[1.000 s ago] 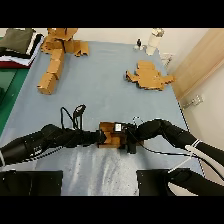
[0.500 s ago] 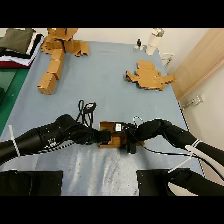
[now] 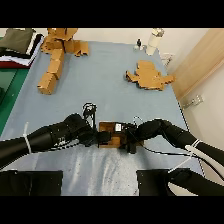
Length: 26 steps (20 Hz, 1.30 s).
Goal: Fold the box.
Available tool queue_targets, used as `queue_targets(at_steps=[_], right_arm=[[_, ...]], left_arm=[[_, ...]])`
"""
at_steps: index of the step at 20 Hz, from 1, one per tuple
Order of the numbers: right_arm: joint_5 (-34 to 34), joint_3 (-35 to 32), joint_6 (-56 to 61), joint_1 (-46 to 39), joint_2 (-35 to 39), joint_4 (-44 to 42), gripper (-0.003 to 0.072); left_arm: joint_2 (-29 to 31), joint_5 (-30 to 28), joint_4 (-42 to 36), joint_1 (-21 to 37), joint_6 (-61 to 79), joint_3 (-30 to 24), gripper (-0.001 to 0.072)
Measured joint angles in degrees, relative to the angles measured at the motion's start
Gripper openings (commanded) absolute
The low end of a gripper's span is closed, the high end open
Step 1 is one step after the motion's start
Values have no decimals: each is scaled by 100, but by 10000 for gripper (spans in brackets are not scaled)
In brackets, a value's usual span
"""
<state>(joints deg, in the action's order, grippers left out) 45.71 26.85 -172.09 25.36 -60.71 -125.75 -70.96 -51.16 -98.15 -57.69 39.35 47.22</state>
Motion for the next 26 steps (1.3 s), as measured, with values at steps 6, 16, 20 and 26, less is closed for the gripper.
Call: queue_targets(at_steps=[6,16,20,26], right_arm=[[-2,0,0,0,0,0,601],[0,0,2,0,0,0,601],[0,0,-4,0,0,0,601],[0,0,-2,0,0,0,601]], left_arm=[[-332,-105,107,-17,-146,337,531],[-905,-739,238,-15,-188,879,14],[-933,-629,190,-17,-184,905,14],[-940,-691,175,-17,-181,909,16]])
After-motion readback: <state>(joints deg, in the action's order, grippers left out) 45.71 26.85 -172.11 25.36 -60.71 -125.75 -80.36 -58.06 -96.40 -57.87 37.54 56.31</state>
